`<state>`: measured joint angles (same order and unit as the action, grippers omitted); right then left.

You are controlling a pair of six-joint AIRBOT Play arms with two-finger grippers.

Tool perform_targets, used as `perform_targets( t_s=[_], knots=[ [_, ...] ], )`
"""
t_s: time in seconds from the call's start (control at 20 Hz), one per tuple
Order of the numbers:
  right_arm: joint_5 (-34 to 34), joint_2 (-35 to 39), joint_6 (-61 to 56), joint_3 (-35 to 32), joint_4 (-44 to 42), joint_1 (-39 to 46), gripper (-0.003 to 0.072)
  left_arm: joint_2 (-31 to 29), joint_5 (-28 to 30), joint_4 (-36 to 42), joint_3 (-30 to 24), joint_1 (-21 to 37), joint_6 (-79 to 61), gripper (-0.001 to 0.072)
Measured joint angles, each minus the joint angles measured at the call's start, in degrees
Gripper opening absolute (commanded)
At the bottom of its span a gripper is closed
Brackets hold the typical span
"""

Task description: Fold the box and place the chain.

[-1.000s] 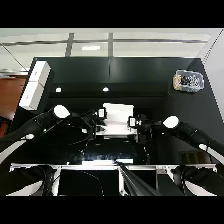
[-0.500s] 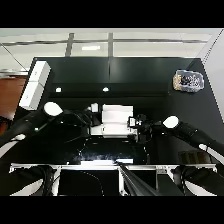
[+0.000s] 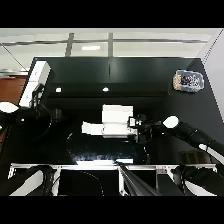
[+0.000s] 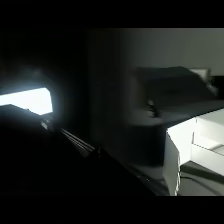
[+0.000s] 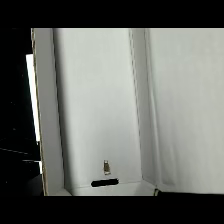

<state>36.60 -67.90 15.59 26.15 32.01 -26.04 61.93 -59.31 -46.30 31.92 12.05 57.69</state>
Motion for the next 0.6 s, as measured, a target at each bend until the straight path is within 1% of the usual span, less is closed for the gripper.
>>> perform_targets(
  t_s=[0.1, 0.2, 0.3, 0.4, 0.6],
  knots=[
    [0.00, 0.00, 0.00, 0.00, 0.00, 0.00, 0.0431, 2.60, -1.92, 0.20, -1.97, 1.51, 4.39, 0.0030],
    [0.00, 0.00, 0.00, 0.00, 0.00, 0.00, 0.0431, 5.68, -3.41, 2.58, -3.13, 0.50, 4.83, 0.0030],
    [0.00, 0.00, 0.00, 0.00, 0.00, 0.00, 0.0431, 8.52, -3.89, 5.33, -3.65, -2.49, 4.17, 0.0030],
    [0.00, 0.00, 0.00, 0.00, 0.00, 0.00, 0.0431, 10.88, -2.73, 7.21, -3.78, -6.51, 3.74, 0.0030],
    [0.00, 0.00, -0.02, 0.00, 0.00, 0.00, 0.0431, 13.22, -0.26, 11.39, -3.80, -12.44, 2.54, 0.0031]
  ],
)
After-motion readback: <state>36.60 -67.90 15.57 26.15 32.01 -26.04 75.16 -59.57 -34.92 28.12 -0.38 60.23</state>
